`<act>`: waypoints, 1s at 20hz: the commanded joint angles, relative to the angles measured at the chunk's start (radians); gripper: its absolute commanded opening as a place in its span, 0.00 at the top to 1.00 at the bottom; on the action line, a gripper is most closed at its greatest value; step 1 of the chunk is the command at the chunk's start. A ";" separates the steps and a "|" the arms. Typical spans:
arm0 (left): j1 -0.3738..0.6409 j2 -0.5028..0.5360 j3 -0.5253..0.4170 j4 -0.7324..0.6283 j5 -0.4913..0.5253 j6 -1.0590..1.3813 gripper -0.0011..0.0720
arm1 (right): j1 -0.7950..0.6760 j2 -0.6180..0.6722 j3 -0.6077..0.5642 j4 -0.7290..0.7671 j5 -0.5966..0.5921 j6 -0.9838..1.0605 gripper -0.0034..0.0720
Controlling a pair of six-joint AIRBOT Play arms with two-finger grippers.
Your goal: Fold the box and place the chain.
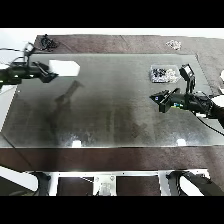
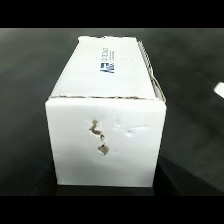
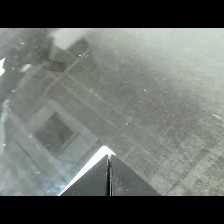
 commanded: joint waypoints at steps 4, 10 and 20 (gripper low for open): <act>0.129 0.023 -0.001 0.000 0.346 -0.101 0.97 | 0.000 -0.001 -0.002 0.031 -0.051 0.000 0.94; 0.129 -0.063 -0.018 -0.001 0.562 -0.182 0.96 | 0.001 -0.001 -0.002 0.054 -0.076 0.000 0.94; 0.129 -0.165 -0.011 0.054 0.573 -0.225 0.96 | 0.001 -0.001 -0.002 0.055 -0.091 0.000 0.94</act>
